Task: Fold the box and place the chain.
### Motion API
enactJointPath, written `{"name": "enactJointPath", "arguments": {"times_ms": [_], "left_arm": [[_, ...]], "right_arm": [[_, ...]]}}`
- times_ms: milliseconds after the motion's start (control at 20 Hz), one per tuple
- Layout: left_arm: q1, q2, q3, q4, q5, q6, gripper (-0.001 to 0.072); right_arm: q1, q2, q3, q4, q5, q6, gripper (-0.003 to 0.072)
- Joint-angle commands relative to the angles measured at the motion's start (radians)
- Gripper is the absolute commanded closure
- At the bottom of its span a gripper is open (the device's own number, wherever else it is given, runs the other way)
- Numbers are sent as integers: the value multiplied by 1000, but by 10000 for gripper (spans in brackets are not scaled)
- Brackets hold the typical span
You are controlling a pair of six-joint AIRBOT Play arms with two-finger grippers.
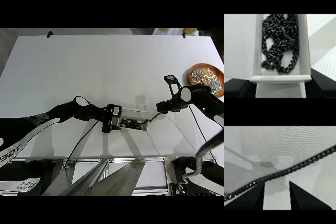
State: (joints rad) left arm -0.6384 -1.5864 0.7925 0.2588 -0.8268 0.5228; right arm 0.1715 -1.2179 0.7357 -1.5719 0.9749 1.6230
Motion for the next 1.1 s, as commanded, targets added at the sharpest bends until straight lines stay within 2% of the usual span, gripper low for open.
{"name": "enactJointPath", "arguments": {"times_ms": [0, 250, 350, 500, 950, 1050], "left_arm": [[1, 0, 0, 0, 0, 0, 695], [1, 0, 0, 0, 0, 0, 695], [1, 0, 0, 0, 0, 0, 695], [1, 0, 0, 0, 0, 0, 695], [1, 0, 0, 0, 0, 0, 695], [1, 0, 0, 0, 0, 0, 695]], "right_arm": [[0, -31, 0, -3, -3, 0, 376], [0, -69, 0, -2, 3, 1, 397], [0, -69, 0, -2, -5, 0, 572], [0, -56, 0, -2, 10, -10, 658], [0, 235, 0, -1, 74, -51, 669], [0, 253, 0, -2, 57, -50, 663]]}}
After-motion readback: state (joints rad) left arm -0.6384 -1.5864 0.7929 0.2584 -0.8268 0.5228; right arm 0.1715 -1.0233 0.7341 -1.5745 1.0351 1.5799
